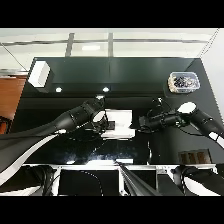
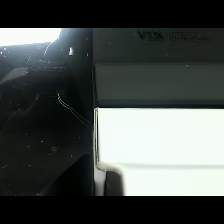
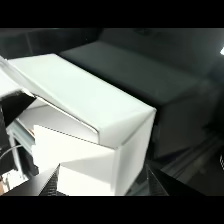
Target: Fold the box and place the chain.
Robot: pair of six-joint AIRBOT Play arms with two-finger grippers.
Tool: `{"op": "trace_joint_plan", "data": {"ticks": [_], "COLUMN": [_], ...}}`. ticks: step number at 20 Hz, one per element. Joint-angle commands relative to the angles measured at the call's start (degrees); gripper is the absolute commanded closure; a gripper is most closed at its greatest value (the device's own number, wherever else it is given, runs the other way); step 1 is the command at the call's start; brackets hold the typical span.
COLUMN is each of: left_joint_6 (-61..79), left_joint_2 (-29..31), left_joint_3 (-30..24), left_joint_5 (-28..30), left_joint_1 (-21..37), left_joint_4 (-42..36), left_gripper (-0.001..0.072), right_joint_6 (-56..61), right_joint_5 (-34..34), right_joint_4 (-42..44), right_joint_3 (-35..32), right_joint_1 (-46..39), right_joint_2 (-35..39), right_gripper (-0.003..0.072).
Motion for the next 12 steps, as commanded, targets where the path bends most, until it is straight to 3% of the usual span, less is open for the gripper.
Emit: {"op": "trace_joint_plan", "data": {"ticks": [1,7,12], "left_joint_6": [0.0,0.0,0.0], "left_joint_2": [0.0,0.0,0.0], "left_joint_3": [0.0,0.0,0.0], "left_joint_5": [0.0,0.2,0.2], "left_joint_1": [0.0,0.0,0.0], "left_joint_4": [0.0,0.0,0.0], "left_gripper": [0.0682,0.0682,0.0682], "right_joint_6": [3.3,23.4,28.1], "right_joint_5": [-5.2,-10.6,-10.2], "right_joint_4": [-0.6,-18.8,-21.3], "right_joint_3": [0.8,6.7,9.6], "right_joint_1": [4.5,13.4,17.4], "right_joint_2": [0.0,-0.2,-0.8], "right_gripper": [0.0045,0.0046,0.005]}}
